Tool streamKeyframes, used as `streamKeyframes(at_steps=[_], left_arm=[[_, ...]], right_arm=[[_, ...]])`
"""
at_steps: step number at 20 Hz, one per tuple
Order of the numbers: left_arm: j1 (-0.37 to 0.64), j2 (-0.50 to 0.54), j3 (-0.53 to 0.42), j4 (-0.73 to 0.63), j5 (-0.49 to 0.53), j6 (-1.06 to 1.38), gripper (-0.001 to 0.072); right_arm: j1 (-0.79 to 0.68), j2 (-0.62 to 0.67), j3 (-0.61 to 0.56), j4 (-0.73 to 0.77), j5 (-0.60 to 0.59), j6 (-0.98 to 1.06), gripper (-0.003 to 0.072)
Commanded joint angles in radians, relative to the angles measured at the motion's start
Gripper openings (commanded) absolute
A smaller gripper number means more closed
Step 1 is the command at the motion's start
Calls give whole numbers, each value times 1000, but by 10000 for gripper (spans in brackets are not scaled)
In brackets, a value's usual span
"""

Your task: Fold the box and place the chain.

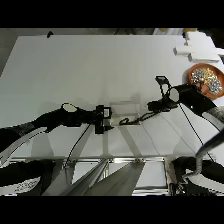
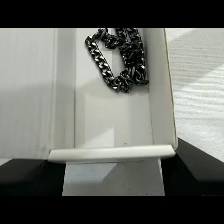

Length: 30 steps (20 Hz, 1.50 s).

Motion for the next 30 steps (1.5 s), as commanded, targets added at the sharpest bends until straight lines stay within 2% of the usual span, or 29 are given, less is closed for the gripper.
streamKeyframes(at_steps=[1,12,13,15,18,21,24,28,30], left_arm=[[0,0,0,0,0,0,209],[0,0,0,0,0,0,209],[0,0,0,0,0,0,209],[0,0,0,0,0,0,209],[0,0,0,0,0,0,209],[0,0,0,0,0,0,209],[0,0,0,0,0,0,209],[0,0,0,0,-2,0,209],[0,0,0,0,-3,0,209]], right_arm=[[-1,-1,0,0,7,18,281],[-1,-50,-1,-2,26,63,256],[-1,-53,-1,-1,16,61,201],[-1,-49,0,-3,5,42,36],[-1,-23,0,-4,27,-2,16],[0,80,0,-3,63,-45,16],[34,245,0,6,115,-51,16],[166,449,0,95,148,-50,16],[258,510,0,146,137,-34,16]])
